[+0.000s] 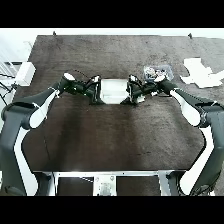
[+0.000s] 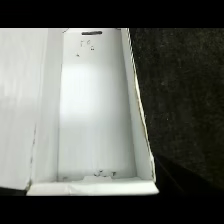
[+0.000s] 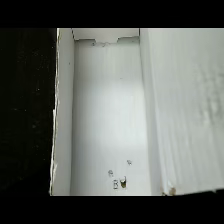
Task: Fold the box and place the chain.
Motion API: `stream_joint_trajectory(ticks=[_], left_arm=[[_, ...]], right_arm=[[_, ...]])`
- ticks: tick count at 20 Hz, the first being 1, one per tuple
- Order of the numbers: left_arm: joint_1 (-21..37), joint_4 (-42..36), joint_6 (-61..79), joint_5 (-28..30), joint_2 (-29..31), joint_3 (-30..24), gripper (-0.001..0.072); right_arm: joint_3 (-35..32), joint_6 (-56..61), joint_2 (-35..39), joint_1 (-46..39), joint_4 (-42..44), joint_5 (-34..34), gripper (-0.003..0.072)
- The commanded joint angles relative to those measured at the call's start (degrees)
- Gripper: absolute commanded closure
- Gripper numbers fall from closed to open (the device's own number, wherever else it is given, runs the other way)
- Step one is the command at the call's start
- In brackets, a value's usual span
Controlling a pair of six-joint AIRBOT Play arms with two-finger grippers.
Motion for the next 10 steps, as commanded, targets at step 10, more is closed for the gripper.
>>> stream_joint_trajectory(ticks=[10], left_arm=[[-0.11,-1.05,0.92,0.28,-0.31,-0.02,0.0175]], right_arm=[[-0.02,0.02,0.0,0.07,0.07,-0.09,0.0185]])
